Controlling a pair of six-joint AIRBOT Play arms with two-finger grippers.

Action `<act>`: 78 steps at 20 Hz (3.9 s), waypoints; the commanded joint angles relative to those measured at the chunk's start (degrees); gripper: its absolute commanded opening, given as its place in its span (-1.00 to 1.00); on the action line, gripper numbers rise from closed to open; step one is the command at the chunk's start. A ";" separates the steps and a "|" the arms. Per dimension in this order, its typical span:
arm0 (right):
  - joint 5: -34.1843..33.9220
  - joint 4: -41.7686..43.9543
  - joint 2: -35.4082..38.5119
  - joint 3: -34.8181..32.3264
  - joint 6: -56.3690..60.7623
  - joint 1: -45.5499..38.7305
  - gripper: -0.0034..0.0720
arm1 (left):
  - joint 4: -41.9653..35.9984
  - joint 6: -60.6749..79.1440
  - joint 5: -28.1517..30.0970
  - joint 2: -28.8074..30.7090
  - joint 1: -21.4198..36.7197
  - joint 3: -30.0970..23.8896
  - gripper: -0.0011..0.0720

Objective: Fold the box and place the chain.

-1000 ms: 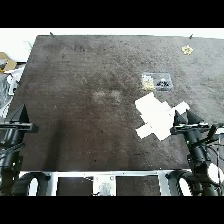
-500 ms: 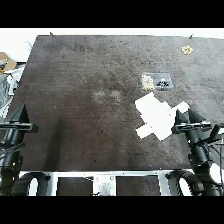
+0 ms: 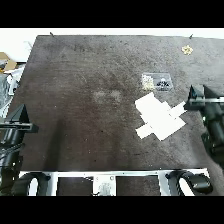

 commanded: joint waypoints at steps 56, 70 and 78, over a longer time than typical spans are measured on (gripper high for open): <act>69.77 -10.23 -46.60 10.51 31.58 -16.46 -0.91 | 0.02 0.02 -0.13 0.02 0.07 0.00 -0.94; 37.31 5.55 -60.11 18.47 11.08 8.94 -0.91 | 0.00 0.20 -5.79 0.02 0.07 0.02 -0.18; 41.16 23.17 -59.19 13.92 -10.71 9.09 -0.91 | 0.09 -0.11 -21.03 -18.82 0.07 9.94 0.15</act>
